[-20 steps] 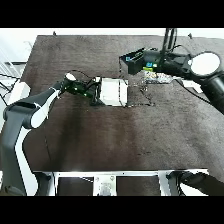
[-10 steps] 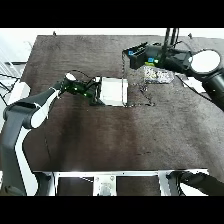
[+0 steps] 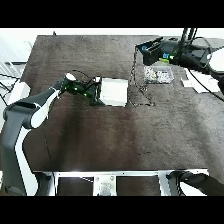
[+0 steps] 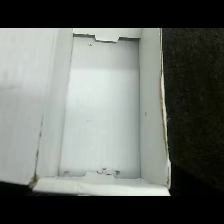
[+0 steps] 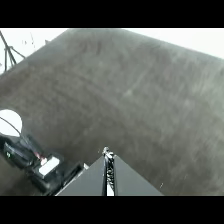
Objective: Fold the box and place the chain.
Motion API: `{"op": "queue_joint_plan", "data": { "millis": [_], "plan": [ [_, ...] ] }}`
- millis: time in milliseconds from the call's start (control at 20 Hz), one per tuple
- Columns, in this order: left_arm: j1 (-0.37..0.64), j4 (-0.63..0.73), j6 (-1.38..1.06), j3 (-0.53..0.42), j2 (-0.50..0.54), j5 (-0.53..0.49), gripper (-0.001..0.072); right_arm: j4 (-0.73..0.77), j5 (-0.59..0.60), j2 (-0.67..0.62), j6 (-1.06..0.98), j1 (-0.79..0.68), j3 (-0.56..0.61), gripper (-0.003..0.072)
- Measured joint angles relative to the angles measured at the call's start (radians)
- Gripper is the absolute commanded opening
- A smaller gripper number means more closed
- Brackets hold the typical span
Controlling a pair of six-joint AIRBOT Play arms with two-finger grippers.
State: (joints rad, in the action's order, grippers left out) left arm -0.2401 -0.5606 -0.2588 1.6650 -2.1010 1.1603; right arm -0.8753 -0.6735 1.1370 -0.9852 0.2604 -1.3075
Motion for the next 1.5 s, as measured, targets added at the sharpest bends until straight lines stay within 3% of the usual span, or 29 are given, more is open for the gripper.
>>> {"op": "queue_joint_plan", "data": {
  "millis": [650,1000,1050,1100,1150,1200,1300,1400,1500],
  "plan": [
    [0.000,0.000,0.000,0.000,0.000,0.000,0.0628,0.003,0.085,0.172,-0.145,0.211,0.064,0.0012],
    [0.000,0.000,0.000,0.000,0.000,0.000,0.0627,-0.004,0.130,0.354,-0.156,0.243,0.073,0.0013],
    [0.000,0.000,0.000,0.000,0.000,0.000,0.0628,-0.006,0.140,0.381,-0.147,0.240,0.074,0.0060],
    [0.000,0.000,0.000,0.000,0.000,0.000,0.0627,-0.007,0.150,0.405,-0.135,0.235,0.074,0.0308],
    [0.000,0.000,0.000,0.000,0.000,0.000,0.0627,-0.007,0.161,0.420,-0.122,0.228,0.074,0.0436],
    [0.000,0.000,0.000,0.000,0.000,0.000,0.0627,-0.009,0.165,0.428,-0.109,0.222,0.074,0.0378],
    [0.000,0.000,0.000,0.000,0.000,0.000,0.0627,-0.023,0.161,0.421,-0.084,0.203,0.074,0.0371],
    [0.000,0.000,0.000,0.000,0.000,0.000,0.0627,-0.054,0.130,0.384,-0.040,0.168,0.074,0.0472],
    [0.000,0.000,0.000,0.000,0.000,0.000,0.0627,-0.089,0.069,0.339,0.024,0.115,0.074,0.0484]
  ]
}}
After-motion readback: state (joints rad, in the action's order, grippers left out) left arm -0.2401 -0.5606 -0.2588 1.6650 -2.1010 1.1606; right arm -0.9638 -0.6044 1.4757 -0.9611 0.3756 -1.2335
